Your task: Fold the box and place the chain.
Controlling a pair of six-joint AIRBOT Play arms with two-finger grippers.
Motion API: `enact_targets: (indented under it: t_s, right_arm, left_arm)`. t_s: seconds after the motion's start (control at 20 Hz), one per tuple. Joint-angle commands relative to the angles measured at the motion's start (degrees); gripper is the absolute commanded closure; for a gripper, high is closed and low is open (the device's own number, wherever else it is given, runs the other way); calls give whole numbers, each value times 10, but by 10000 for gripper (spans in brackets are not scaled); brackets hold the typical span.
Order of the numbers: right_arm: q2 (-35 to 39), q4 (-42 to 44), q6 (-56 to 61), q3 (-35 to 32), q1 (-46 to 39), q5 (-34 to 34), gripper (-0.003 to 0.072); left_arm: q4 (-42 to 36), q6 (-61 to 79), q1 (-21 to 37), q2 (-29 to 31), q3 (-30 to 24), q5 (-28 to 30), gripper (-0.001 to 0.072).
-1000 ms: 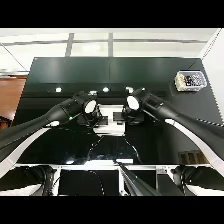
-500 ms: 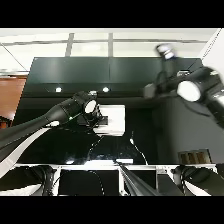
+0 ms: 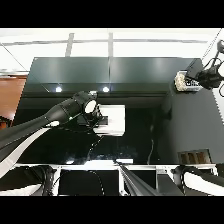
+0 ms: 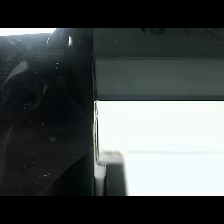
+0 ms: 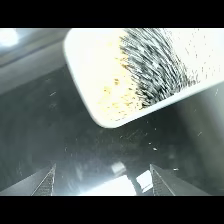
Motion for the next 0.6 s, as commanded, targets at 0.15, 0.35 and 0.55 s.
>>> enact_targets:
  t_s: [0.15, 0.35, 0.55]
  right_arm:
    - [-223, 180, 111, 209, -104, 131, -27]
    - [-290, 210, 146, 275, -96, 115, -27]
    - [-300, 215, 172, 277, -92, 90, 76]
  left_arm:
    - [0, 0, 0, 0, 0, 0, 684]
    - [0, 0, 0, 0, 0, 0, 684]
    - [0, 0, 0, 0, 0, -2, 684]
